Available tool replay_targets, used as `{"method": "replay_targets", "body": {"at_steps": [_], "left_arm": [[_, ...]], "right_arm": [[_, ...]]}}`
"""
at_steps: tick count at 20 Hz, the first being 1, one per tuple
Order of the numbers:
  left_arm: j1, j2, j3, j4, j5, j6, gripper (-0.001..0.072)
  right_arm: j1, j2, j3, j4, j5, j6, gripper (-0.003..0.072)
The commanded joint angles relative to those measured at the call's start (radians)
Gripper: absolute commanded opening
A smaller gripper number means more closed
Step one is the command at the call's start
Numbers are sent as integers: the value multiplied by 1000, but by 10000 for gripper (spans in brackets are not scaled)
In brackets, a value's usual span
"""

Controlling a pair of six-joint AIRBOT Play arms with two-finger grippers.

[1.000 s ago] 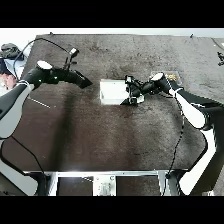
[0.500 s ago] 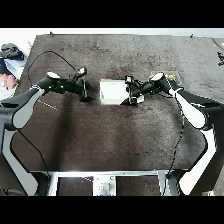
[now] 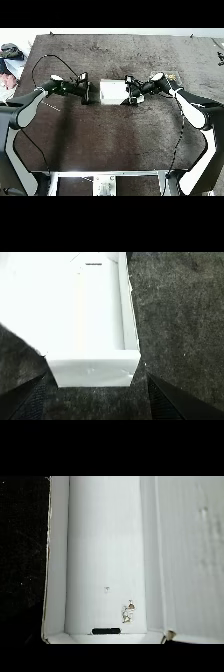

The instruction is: Fold the box and place the chain.

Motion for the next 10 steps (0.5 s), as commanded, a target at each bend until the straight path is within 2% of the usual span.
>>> {"method": "replay_targets", "body": {"at_steps": [1, 5, 10], "left_arm": [[-2, -6, 0, -30, 8, 29, 720], [-3, -6, 0, -42, 62, 29, 720], [-30, -18, 1, -48, 76, 34, 720]], "right_arm": [[1, 0, 1, 0, 0, 0, 523], [1, 0, 1, 0, 0, 1, 523], [1, 0, 1, 0, 0, 0, 523]]}}
